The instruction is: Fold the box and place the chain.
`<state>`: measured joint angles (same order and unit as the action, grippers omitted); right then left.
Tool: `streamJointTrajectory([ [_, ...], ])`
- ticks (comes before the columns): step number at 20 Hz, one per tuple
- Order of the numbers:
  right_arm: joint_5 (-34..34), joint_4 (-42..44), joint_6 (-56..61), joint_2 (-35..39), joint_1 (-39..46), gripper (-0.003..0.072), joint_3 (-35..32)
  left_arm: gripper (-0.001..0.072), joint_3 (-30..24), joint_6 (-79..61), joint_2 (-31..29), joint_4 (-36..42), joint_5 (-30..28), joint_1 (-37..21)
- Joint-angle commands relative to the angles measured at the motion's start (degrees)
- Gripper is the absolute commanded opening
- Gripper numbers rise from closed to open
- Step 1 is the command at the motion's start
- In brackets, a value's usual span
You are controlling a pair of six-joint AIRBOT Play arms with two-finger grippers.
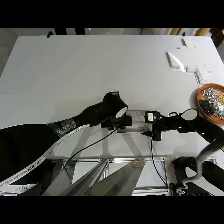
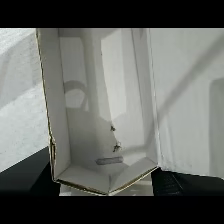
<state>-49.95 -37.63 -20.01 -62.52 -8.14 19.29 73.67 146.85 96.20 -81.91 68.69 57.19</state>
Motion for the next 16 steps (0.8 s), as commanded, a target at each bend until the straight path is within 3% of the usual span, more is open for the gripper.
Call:
streamJointTrajectory([
  [1,0.0,0.0,0.0,0.0,0.0,0.0336,0.0,0.0257,0.1,0.2,0.3,0.0,-0.3,0.0],
  [5,0.0,0.0,0.0,0.0,0.0,0.0336,0.0,0.022,0.1,0.1,0.3,0.0,-0.3,0.0],
  [7,0.0,0.0,0.0,0.0,0.0,0.0336,0.0,0.0128,0.1,-0.3,0.3,0.0,-0.3,0.0],
  [8,0.0,0.0,0.0,0.0,0.0,0.0336,0.0,0.0119,0.1,-0.3,0.3,0.0,-0.3,0.0],
  [9,0.0,0.0,0.0,0.0,0.0,0.0336,0.0,0.0026,0.1,-0.7,0.3,0.0,-0.3,0.0],
  [10,0.0,0.0,0.0,0.0,0.0,0.0336,0.0,0.0002,0.1,-1.6,0.3,0.0,-0.2,0.0],
  [13,0.0,0.0,0.0,0.0,0.0,0.0336,0.0,0.0003,0.1,-1.5,0.3,-0.1,0.4,0.0],
  [16,0.0,0.0,0.0,0.0,0.0,0.0336,0.0,0.0145,0.1,-2.0,0.3,0.3,0.7,0.0],
])
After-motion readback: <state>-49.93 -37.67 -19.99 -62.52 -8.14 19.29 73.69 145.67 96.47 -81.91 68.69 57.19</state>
